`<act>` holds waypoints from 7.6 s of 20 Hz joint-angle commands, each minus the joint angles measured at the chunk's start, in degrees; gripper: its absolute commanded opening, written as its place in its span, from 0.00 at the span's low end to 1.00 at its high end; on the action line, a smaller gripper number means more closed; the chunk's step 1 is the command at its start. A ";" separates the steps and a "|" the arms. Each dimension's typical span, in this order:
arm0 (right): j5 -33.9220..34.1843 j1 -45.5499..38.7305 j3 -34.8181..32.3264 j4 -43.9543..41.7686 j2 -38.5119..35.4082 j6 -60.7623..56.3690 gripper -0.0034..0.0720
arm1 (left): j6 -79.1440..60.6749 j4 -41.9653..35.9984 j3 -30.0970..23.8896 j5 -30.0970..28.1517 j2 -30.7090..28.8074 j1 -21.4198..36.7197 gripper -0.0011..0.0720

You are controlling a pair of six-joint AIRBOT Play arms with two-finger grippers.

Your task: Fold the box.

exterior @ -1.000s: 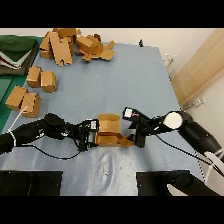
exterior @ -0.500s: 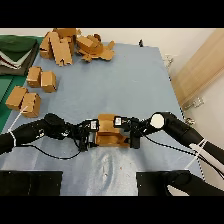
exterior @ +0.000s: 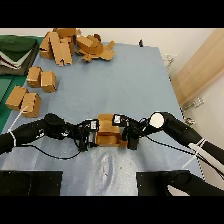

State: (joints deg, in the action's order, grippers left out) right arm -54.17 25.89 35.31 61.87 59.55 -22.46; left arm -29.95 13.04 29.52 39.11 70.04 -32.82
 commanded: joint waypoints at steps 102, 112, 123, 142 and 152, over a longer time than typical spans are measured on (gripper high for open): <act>2.84 -18.08 -18.05 -36.20 -10.23 -40.50 0.54 | 0.00 0.02 0.00 0.00 0.02 -0.02 0.64; 2.23 -18.03 -18.05 -35.78 -10.69 -41.05 0.45 | 0.00 0.02 0.00 -0.02 0.02 -0.02 0.64; 1.57 -18.05 -17.18 -34.16 -10.69 -41.18 0.45 | 0.00 0.02 0.00 0.00 0.02 -0.02 0.64; 2.80 -12.90 -13.46 -28.13 -7.72 -46.73 0.63 | 0.00 0.02 0.00 -0.11 0.02 -0.02 0.64; 4.55 6.71 -0.09 6.80 -6.21 -82.07 0.63 | 0.00 0.02 0.00 -0.15 0.02 -0.02 0.64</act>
State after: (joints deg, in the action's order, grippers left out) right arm -50.04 25.74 31.20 55.66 52.42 -89.84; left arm -29.95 13.04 29.52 39.00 70.04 -32.82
